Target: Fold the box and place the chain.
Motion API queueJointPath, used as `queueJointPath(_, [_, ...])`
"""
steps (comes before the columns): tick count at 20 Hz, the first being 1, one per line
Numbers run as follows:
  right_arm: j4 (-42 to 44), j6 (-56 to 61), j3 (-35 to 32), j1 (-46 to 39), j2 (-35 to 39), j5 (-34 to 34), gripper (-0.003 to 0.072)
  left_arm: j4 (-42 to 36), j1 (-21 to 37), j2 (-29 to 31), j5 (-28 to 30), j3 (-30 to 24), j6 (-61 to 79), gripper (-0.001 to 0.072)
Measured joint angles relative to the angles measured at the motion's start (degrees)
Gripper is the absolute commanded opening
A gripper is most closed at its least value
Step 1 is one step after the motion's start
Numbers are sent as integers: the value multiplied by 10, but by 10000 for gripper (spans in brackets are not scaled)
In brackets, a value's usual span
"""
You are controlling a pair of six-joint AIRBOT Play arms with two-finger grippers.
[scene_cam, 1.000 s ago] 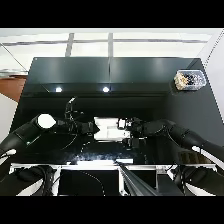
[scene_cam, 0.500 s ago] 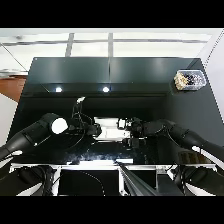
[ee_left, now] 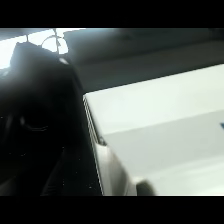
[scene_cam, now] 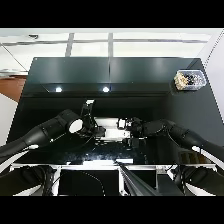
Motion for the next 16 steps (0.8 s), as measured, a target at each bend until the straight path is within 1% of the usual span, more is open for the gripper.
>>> queueJointPath(5, [0,0,0,0,0,0,459,29,-14,-22,-18,32,-41,451])
queueJointPath(7, [0,0,0,0,0,0,459,33,-16,-27,-24,37,-56,347])
queueJointPath(16, [0,0,0,0,0,0,459,51,-39,-59,-38,51,-122,347])
